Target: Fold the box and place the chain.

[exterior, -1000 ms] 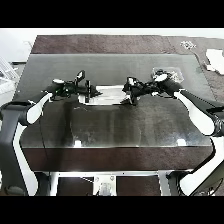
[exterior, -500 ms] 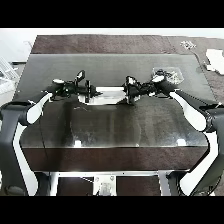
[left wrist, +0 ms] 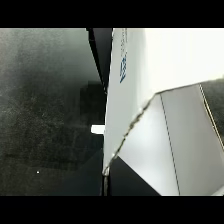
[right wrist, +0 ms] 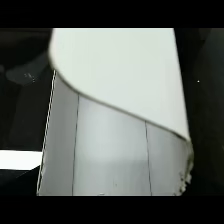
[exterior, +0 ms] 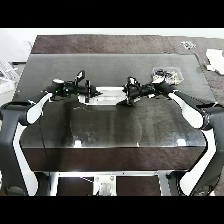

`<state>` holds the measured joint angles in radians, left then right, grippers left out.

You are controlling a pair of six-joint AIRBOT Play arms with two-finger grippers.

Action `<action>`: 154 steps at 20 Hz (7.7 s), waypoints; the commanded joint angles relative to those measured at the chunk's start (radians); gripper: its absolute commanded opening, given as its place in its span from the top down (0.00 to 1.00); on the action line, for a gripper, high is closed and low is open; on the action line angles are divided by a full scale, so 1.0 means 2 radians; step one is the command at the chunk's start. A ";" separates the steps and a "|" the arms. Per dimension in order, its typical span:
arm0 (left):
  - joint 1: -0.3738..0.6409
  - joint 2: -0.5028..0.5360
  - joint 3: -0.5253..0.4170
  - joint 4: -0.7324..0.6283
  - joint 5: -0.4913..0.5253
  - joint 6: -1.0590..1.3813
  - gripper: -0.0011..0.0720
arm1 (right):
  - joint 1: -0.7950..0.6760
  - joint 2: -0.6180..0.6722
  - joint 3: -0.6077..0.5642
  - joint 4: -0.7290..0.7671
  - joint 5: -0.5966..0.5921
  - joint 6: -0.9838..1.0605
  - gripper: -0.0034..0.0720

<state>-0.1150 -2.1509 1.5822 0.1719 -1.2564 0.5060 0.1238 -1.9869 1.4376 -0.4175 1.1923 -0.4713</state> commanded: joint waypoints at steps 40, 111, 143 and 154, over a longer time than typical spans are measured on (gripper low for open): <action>0.000 0.000 0.000 0.000 0.000 0.000 0.95 | -0.002 -0.026 0.039 -0.029 0.028 -0.004 0.19; -0.015 0.387 -0.383 -0.033 0.161 0.113 0.96 | -0.002 -0.026 0.037 -0.027 0.029 -0.004 0.19; -0.069 0.169 -0.153 -0.096 0.297 0.061 0.96 | -0.002 -0.026 0.037 -0.027 0.029 -0.004 0.19; -0.069 0.162 -0.153 -0.044 0.290 0.060 0.96 | -0.002 -0.026 0.037 -0.027 0.029 -0.004 0.19</action>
<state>-0.2535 -1.8256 1.2747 0.0475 -0.6769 0.6270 0.1184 -2.0380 1.5127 -0.4725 1.2499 -0.4793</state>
